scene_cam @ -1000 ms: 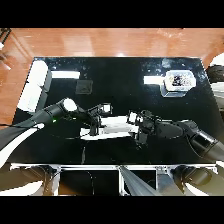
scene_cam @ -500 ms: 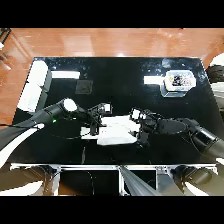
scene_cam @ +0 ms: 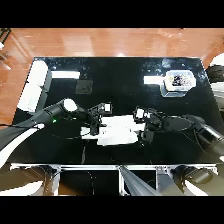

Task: Fold the box and place the chain.

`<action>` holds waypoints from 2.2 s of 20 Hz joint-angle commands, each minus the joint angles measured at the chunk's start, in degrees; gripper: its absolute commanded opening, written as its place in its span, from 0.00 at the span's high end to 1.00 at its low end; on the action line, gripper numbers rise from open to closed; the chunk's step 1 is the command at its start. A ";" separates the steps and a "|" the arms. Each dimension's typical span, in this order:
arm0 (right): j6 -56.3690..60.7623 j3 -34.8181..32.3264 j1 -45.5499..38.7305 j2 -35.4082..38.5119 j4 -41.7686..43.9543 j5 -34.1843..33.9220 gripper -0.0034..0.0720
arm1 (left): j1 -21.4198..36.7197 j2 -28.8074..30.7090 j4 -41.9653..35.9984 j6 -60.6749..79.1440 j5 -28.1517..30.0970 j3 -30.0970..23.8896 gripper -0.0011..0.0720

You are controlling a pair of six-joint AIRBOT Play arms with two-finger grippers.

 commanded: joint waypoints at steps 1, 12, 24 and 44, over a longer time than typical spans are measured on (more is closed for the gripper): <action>6.67 -0.28 -1.90 3.10 -5.77 -10.45 0.02 | -0.02 -0.02 0.15 0.00 0.09 0.07 0.96; 6.16 -6.38 10.43 0.96 -1.46 6.62 0.02 | -0.02 0.02 0.22 0.31 0.04 0.07 0.96; 8.13 -4.59 11.43 0.83 -6.08 14.21 0.03 | -0.48 0.02 0.50 2.38 0.07 0.70 0.96; 3.58 -3.63 8.79 0.66 -0.59 14.49 0.03 | -1.44 -0.02 7.65 3.04 0.09 2.91 0.96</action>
